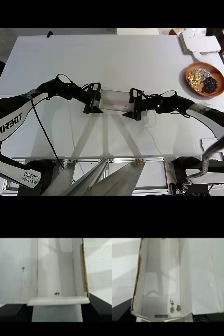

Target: Fold the box and place the chain.

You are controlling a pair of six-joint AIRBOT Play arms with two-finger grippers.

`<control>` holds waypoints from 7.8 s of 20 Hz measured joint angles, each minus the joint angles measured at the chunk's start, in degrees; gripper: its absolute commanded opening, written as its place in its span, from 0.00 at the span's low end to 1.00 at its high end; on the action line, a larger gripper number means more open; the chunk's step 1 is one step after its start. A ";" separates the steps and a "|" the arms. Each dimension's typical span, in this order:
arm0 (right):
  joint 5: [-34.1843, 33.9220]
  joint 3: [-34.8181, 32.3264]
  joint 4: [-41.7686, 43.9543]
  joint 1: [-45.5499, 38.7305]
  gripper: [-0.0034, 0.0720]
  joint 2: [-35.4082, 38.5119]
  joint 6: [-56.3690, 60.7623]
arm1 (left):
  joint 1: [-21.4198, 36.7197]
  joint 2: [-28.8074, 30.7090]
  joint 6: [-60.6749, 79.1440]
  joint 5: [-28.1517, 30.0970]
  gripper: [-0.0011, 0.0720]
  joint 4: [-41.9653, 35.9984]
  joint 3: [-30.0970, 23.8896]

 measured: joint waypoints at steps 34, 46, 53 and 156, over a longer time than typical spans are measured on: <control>-3.56 0.00 -27.91 0.00 0.05 23.41 43.93 | 0.00 0.00 -0.04 0.09 0.36 -0.02 0.00; 0.33 9.38 -10.67 -1.33 0.05 9.25 47.39 | 0.00 -0.02 -0.04 0.09 0.36 -0.04 0.00; 1.20 11.82 -2.99 -6.34 0.05 0.70 48.59 | 0.00 -0.02 -0.09 0.09 0.36 -0.04 0.00; 1.46 -4.26 -30.73 -23.74 0.05 32.89 75.82 | 0.00 -0.02 -0.04 0.09 0.36 -0.02 0.00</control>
